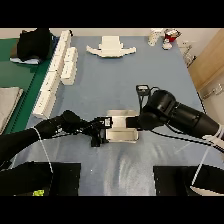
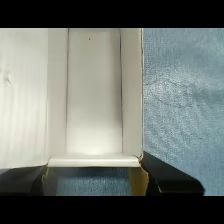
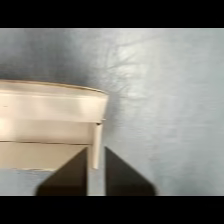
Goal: Fold the box.
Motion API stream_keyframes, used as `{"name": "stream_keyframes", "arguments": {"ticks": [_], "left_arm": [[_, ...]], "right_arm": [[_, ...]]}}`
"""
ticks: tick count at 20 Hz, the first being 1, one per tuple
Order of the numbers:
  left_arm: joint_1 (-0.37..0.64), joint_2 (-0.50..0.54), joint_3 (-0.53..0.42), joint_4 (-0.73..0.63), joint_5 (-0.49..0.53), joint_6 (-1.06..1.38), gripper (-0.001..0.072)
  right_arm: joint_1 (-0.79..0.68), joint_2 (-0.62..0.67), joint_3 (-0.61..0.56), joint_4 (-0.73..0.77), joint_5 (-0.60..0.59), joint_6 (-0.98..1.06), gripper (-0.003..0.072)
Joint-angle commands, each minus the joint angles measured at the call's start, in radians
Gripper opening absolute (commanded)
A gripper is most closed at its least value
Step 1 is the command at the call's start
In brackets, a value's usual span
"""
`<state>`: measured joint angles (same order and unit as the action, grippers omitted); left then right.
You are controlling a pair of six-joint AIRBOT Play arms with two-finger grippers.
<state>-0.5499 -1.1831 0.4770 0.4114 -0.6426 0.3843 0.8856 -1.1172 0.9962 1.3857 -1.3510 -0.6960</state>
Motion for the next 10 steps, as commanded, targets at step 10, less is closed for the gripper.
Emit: {"name": "stream_keyframes", "arguments": {"ticks": [10], "left_arm": [[0.001, 0.000, 0.001, 0.000, 0.000, 0.000, 0.0520]], "right_arm": [[-0.787, -0.177, -0.117, 0.946, 0.269, -0.906, 0.0002]]}}
